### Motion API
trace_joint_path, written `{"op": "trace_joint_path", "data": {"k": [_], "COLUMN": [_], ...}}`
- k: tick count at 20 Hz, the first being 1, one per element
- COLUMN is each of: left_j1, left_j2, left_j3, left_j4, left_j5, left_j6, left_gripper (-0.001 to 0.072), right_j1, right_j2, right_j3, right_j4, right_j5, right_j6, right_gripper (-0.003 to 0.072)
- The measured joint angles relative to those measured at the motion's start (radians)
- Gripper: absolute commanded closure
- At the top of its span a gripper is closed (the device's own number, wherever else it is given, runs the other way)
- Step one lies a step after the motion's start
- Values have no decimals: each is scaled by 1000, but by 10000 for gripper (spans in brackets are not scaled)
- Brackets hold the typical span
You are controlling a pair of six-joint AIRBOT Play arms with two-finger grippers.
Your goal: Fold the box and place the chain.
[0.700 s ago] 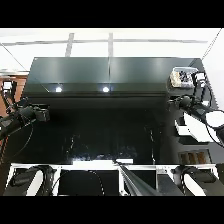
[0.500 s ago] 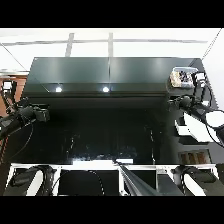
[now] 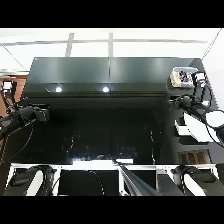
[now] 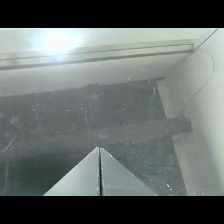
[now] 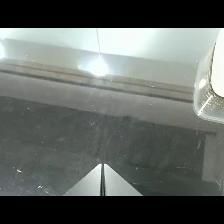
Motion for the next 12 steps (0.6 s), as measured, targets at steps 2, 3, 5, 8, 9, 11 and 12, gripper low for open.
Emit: {"op": "trace_joint_path", "data": {"k": [2, 3, 5, 8, 9, 11, 12], "left_j1": [0, 0, 0, -2, -3, -4, -4], "left_j2": [0, 0, 0, -9, -17, -34, -45], "left_j3": [0, 0, 0, -1, -1, -1, -1], "left_j4": [-8, -14, -37, -62, -68, -82, -85], "left_j5": [1, 3, 11, 16, 14, 10, 6], "left_j6": [0, 0, 0, 0, 0, 0, 0], "left_gripper": [682, 682, 682, 637, 338, -9, -8], "right_j1": [0, 0, 0, 0, 0, -11, -37], "right_j2": [0, 0, 0, -2, -5, -8, -11], "right_j3": [0, 0, 0, 0, 0, 0, 3], "right_j4": [1, 3, 29, 112, 130, 131, 119], "right_j5": [0, -5, -35, -83, -108, -164, -193], "right_j6": [0, 0, 0, 1, 1, -2, -2], "right_gripper": [670, 671, 670, -22, -25, -24, -24]}}
